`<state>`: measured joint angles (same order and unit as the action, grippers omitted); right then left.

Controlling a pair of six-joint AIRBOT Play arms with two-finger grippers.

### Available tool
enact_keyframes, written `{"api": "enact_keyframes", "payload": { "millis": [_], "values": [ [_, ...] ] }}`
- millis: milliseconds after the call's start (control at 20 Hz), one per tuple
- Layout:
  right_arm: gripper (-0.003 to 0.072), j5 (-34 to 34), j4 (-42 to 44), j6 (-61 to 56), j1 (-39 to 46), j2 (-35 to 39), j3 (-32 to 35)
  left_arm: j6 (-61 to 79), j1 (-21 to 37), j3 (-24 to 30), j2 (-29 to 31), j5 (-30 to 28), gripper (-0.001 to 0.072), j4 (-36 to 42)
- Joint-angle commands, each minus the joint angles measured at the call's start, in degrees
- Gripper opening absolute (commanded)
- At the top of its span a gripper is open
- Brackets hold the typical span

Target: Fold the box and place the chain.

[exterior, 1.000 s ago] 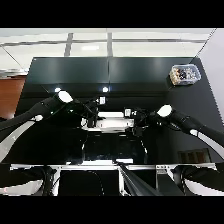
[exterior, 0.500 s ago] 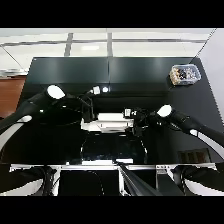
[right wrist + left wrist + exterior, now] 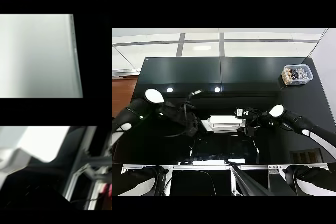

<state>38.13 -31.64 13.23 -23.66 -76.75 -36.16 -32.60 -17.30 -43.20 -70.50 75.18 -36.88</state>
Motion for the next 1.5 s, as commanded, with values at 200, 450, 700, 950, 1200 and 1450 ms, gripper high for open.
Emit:
{"api": "enact_keyframes", "payload": {
  "millis": [200,450,700,950,1200,1450],
  "values": [
    [0.0106,0.1,0.0,0.0,0.0,0.0,0.0,13.8,-5.9,0.3,0.0,-30.9,0.0022,17.0],
    [0.0106,0.1,0.0,0.0,0.0,0.0,0.0,9.4,-5.4,-2.7,-5.7,-36.9,0.0022,6.3],
    [0.0106,0.2,0.0,0.0,0.0,0.0,0.0,9.2,-4.7,-2.8,-13.0,-29.6,0.0022,7.6],
    [0.0106,0.2,0.0,0.0,0.0,0.0,0.0,10.1,-3.8,-4.5,-13.4,-28.5,0.0022,3.6],
    [0.0106,0.2,0.0,0.0,0.0,0.0,0.0,7.5,1.5,-10.3,-5.9,-22.1,0.002,-2.3],
    [0.0106,0.2,0.0,0.0,0.0,0.0,0.0,7.9,9.0,-0.1,9.2,-17.2,0.002,-2.0]
  ]
}}
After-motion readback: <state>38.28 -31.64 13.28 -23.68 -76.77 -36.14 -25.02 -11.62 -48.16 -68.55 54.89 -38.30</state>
